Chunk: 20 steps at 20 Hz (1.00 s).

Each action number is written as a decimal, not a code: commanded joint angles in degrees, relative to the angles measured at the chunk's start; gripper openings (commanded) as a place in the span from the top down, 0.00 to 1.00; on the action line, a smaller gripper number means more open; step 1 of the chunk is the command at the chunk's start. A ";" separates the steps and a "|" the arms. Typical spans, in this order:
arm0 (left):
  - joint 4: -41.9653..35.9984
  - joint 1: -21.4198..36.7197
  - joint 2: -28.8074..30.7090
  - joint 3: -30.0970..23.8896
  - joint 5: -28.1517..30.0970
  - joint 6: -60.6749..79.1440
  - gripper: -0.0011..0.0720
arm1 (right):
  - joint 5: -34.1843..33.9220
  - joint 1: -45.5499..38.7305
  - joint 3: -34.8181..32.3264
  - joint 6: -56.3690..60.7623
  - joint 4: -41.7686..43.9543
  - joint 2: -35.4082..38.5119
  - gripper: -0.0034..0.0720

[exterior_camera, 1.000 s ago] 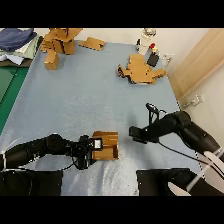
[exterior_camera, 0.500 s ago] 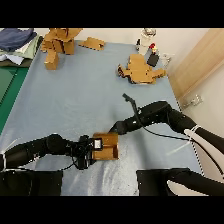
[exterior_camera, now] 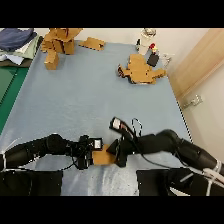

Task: Fold the box.

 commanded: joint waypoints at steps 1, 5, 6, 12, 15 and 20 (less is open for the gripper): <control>0.02 0.02 0.02 0.02 0.00 0.02 0.27 | 12.44 11.41 -5.09 9.11 -21.44 6.91 0.95; 0.02 0.02 0.00 0.02 0.00 0.02 0.27 | 12.50 22.32 -5.18 26.36 -47.30 11.87 0.54; 0.02 0.02 0.00 0.02 0.00 0.02 0.27 | 12.44 23.52 -5.18 26.45 -49.29 12.61 0.42; 0.02 0.02 0.00 0.02 0.00 0.02 0.27 | 10.56 24.87 -5.20 24.68 -51.32 10.73 0.29; 0.02 0.02 0.00 0.02 -0.02 0.02 0.27 | 11.91 28.11 -5.20 25.09 -51.71 10.51 0.23; 0.02 0.02 0.02 0.02 -0.04 0.02 0.27 | 12.44 30.93 -5.20 28.92 -54.62 6.91 0.22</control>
